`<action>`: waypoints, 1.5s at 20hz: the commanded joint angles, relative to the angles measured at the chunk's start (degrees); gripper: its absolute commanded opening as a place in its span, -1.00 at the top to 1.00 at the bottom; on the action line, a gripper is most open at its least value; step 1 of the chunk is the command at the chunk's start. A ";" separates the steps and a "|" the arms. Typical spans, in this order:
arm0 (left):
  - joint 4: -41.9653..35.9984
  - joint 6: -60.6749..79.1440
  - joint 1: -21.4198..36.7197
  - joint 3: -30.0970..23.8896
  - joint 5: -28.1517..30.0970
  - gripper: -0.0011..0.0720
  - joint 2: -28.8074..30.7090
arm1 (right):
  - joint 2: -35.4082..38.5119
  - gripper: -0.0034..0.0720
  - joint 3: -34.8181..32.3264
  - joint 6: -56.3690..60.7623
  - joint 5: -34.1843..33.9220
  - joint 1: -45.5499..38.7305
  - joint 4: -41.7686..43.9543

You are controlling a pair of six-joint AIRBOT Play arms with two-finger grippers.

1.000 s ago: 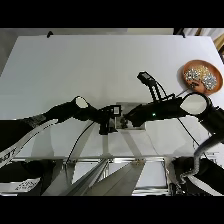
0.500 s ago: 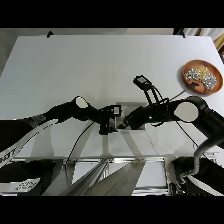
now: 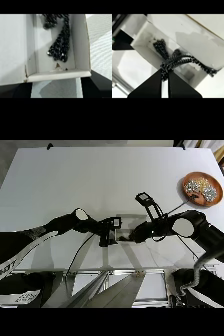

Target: Fold the box and place the chain.

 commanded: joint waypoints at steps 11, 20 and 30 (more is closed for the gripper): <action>0.02 0.02 0.02 0.00 0.00 0.06 0.02 | 0.09 0.73 -3.32 1.75 -2.36 0.02 -2.16; 0.02 0.00 0.02 0.00 0.00 0.06 0.02 | 3.52 0.35 -3.23 2.54 -0.11 0.00 -5.07; 0.02 0.02 0.02 0.00 0.00 0.06 0.04 | 12.66 0.36 -3.23 14.99 9.44 -5.79 -33.79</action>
